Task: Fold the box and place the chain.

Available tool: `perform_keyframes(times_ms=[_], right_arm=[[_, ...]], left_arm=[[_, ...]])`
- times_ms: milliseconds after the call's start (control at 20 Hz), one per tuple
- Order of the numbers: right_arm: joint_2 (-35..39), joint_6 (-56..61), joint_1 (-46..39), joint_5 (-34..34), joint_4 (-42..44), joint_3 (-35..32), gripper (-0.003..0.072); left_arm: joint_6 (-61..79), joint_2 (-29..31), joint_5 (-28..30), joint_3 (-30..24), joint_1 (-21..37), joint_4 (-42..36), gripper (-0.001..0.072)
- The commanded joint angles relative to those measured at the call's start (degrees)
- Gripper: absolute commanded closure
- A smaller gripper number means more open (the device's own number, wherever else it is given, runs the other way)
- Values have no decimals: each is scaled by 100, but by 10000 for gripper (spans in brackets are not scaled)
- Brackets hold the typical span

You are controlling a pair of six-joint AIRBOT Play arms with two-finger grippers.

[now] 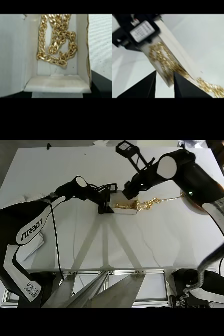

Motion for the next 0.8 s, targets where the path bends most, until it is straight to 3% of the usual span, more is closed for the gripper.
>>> perform_keyframes(times_ms=[0,150,300,350,400,600,750], right_arm=[[175,44,-529,562,-306,2,424],[103,-175,-1300,695,-304,0,275],[-212,-1176,-1869,706,-264,0,238],[-372,-1554,-2006,623,-232,0,147],[-549,-1873,-2133,522,-160,0,111],[-1506,-2973,-2374,361,-61,0,109],[-2092,-3834,-2374,142,203,0,68]], left_arm=[[0,0,-2,7,-2,-2,691],[-2,0,-2,7,-2,-2,691],[-2,0,-2,7,-2,-2,691],[0,0,0,7,-2,-2,691],[-2,0,0,7,-2,-2,691],[-2,0,0,7,-2,-2,691],[0,0,0,7,-2,-2,691]])
